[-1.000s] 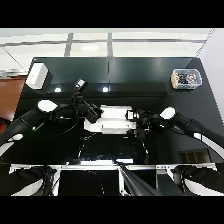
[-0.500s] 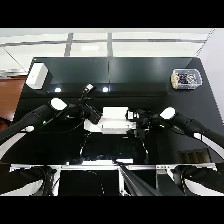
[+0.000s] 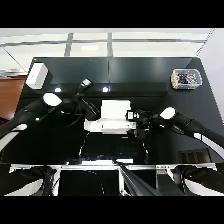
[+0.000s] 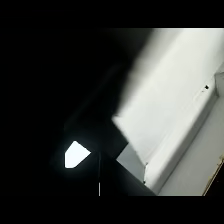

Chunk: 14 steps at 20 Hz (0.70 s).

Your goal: Fold the box and place the chain.

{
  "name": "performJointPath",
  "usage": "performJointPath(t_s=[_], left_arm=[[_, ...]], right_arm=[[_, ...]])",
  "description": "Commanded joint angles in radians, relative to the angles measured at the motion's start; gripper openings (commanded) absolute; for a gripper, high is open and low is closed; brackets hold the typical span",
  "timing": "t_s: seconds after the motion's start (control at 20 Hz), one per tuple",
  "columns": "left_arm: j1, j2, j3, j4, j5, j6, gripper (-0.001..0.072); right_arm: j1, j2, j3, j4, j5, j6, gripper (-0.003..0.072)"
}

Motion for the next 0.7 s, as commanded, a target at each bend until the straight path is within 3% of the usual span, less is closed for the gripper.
performJointPath(t_s=[0.0,0.1,0.2,0.3,0.4,0.45,0.5,0.55,0.65], left_arm=[[0.129,0.132,0.013,0.205,-0.125,-0.111,0.0025],[0.233,0.205,0.012,0.272,-0.217,-0.112,0.0025],[0.319,0.261,0.000,0.179,-0.287,-0.029,0.0027],[0.346,0.272,-0.009,0.063,-0.410,0.132,0.0027],[0.319,0.262,-0.021,0.057,-0.499,0.264,0.0064],[0.296,0.262,-0.033,0.069,-0.488,0.299,0.0296],[0.271,0.262,-0.045,0.085,-0.462,0.307,0.0664],[0.243,0.262,-0.056,0.101,-0.419,0.307,0.0720],[0.188,0.256,-0.069,0.141,-0.334,0.316,0.0720]], right_arm=[[0.001,0.000,0.001,0.000,0.000,0.001,0.0097],[0.001,0.000,0.001,0.000,0.000,0.001,0.0097],[0.001,0.000,0.000,0.000,0.000,0.001,0.0097],[0.001,0.000,0.001,0.000,0.000,0.001,0.0097],[0.001,0.000,0.001,0.000,0.000,0.001,0.0097],[0.001,0.000,0.000,0.000,0.000,0.001,0.0098],[0.001,0.000,0.001,0.000,0.000,0.001,0.0097],[0.001,0.000,0.001,0.000,0.000,0.002,0.0097],[0.001,0.000,0.001,0.000,0.000,0.001,0.0097]])
